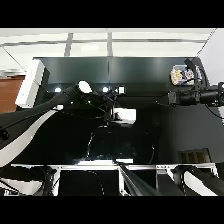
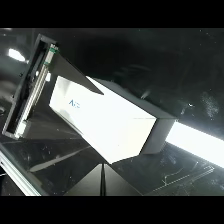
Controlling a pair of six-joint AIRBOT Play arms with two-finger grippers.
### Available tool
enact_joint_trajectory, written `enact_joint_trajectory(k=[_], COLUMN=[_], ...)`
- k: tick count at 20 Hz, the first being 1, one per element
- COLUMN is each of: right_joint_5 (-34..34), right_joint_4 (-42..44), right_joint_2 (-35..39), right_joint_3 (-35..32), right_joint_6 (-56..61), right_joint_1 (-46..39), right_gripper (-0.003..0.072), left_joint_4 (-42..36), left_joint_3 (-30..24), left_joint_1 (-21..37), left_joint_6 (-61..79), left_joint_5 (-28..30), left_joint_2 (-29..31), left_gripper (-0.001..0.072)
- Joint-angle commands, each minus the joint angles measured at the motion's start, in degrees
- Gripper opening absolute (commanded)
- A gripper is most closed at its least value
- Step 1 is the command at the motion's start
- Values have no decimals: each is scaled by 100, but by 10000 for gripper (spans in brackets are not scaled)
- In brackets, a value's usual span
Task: Fold the box and place the chain.
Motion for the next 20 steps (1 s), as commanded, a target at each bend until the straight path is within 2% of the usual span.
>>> enact_joint_trajectory(k=[1, 16, 19, 20], right_joint_5=[0, -57, -87, -90], right_joint_4=[2, 2, 2, 2], right_joint_2=[2, 2, 2, 2], right_joint_3=[4, 4, 4, 4], right_joint_6=[2, 2, 2, 2], right_joint_1=[2, 2, 2, 2], right_gripper=[17, 18, 17, 17], left_joint_4=[17, 848, 1106, 1145], left_joint_3=[4, 326, 348, 354], left_joint_1=[-146, -859, -979, -992], left_joint_6=[-13, -640, -1071, -1163], left_joint_5=[133, 479, 778, 859], left_joint_2=[-9, -219, -260, -260], left_gripper=[706, 706, 695, 667])
